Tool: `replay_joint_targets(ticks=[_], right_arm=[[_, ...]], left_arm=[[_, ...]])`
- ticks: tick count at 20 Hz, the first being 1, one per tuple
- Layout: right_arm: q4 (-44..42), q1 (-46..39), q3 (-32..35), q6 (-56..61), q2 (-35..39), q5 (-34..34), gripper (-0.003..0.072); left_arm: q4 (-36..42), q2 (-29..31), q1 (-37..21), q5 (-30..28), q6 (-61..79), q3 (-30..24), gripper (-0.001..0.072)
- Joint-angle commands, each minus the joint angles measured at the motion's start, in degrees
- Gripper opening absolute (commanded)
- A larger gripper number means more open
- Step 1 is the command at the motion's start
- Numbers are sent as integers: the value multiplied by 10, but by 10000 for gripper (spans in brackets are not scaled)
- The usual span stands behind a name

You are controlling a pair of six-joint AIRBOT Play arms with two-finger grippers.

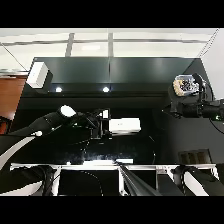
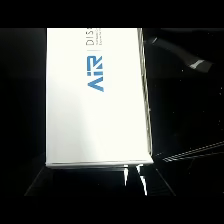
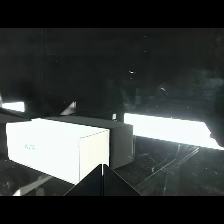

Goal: Fold the box and place the chain.

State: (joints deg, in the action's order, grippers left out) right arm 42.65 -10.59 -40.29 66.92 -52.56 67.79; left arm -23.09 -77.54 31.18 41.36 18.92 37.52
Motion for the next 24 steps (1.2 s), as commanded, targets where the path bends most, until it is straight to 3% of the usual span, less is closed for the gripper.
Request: replay_joint_targets(ticks=[1, 13, 14, 15, 16, 20, 24], right_arm=[[1, 0, 0, 0, 0, -1, 7], [1, 0, 0, 0, 0, -1, 7], [1, 0, 0, 0, 0, -1, 7], [0, 0, 0, 3, 0, -2, 7], [0, 0, 0, 4, 0, -6, 7], [-7, 0, 0, 4, 0, -12, 7], [-7, 0, 0, 4, 0, -12, 7]], left_arm=[[0, 0, 0, 0, 0, 0, 398], [0, 0, 0, 0, 0, 0, 400], [0, 0, 0, 0, 0, 0, 425], [0, 0, 0, 1, 0, 0, 524], [-3, 0, 0, 5, 2, 0, 720], [-35, 34, 0, 14, -50, 0, 718], [-161, 116, -2, 57, -247, 1, 714]])
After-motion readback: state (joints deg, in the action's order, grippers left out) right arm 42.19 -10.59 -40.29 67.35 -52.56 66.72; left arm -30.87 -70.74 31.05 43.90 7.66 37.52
